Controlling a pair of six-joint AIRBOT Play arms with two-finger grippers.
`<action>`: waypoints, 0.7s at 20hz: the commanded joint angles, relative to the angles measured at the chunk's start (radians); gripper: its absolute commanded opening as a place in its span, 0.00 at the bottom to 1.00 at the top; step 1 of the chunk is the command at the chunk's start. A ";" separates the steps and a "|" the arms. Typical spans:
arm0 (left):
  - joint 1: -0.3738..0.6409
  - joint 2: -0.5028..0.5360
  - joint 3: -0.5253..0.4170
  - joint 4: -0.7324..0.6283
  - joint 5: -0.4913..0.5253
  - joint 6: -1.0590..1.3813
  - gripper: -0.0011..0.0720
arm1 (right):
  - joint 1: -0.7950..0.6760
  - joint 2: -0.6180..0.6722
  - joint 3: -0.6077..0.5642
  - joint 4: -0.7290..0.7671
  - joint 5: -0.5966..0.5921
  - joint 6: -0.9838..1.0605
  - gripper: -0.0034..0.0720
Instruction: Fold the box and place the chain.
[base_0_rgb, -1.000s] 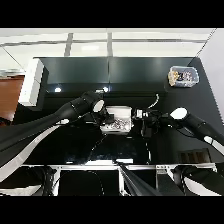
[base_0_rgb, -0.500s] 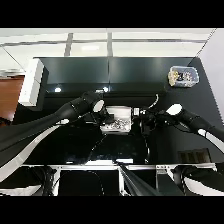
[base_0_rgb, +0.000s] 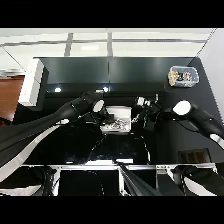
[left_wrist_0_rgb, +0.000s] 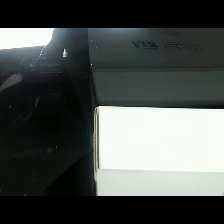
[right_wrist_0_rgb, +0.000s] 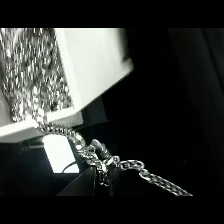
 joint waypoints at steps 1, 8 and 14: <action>0.000 0.000 0.000 -0.001 -0.002 0.000 0.05 | 0.000 0.168 0.088 -0.087 0.154 0.328 0.05; 0.000 0.000 0.000 0.000 -0.002 0.000 0.05 | 0.000 0.259 0.365 0.158 0.294 0.523 0.05; 0.000 0.000 0.000 0.000 -0.002 0.000 0.05 | 0.000 0.259 0.457 0.436 0.278 0.521 0.05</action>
